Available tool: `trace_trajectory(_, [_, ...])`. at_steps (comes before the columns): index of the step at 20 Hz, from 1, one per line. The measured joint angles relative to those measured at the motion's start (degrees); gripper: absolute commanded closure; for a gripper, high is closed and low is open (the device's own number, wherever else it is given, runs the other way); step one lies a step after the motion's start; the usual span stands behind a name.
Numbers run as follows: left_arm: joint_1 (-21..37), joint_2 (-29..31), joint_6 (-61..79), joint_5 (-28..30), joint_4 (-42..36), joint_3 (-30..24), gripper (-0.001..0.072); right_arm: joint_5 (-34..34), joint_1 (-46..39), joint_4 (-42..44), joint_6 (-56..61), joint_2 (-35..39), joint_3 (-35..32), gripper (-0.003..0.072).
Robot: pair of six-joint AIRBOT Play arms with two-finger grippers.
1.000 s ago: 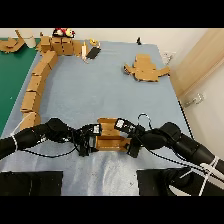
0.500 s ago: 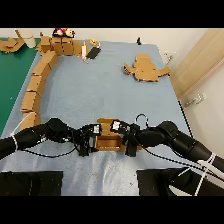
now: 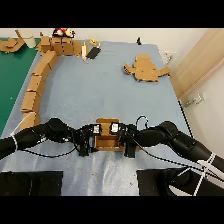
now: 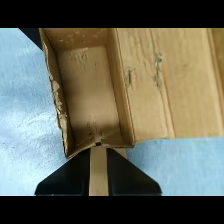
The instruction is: Fold the box.
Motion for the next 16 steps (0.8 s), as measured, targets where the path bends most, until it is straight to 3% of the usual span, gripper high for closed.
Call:
trace_trajectory(5, [0.0, 0.0, 0.0, 0.0, 0.0, 0.0, 0.0113, 1.4, 0.0, 1.9, -2.4, 0.0, 0.0, 0.0521])
trace_trajectory(6, [0.0, 0.0, 0.0, 0.0, 0.0, 0.0, 0.0113, 1.5, 0.0, 2.1, -2.5, 0.0, -0.1, 0.0472])
trace_trajectory(7, [0.0, 0.0, 0.0, 0.0, 0.0, 0.0, 0.0113, 1.6, 0.0, 2.3, -2.8, -0.1, -0.3, 0.0287])
trace_trajectory(8, [0.0, 0.0, 0.0, 0.0, 0.0, 0.0, 0.0113, 1.6, 0.0, 2.4, -2.8, -0.2, -0.5, 0.0224])
trace_trajectory(16, [0.0, 0.0, 0.0, 0.0, 0.0, 0.0, 0.0113, 1.9, 0.0, 4.7, -3.3, -1.6, -1.4, 0.0223])
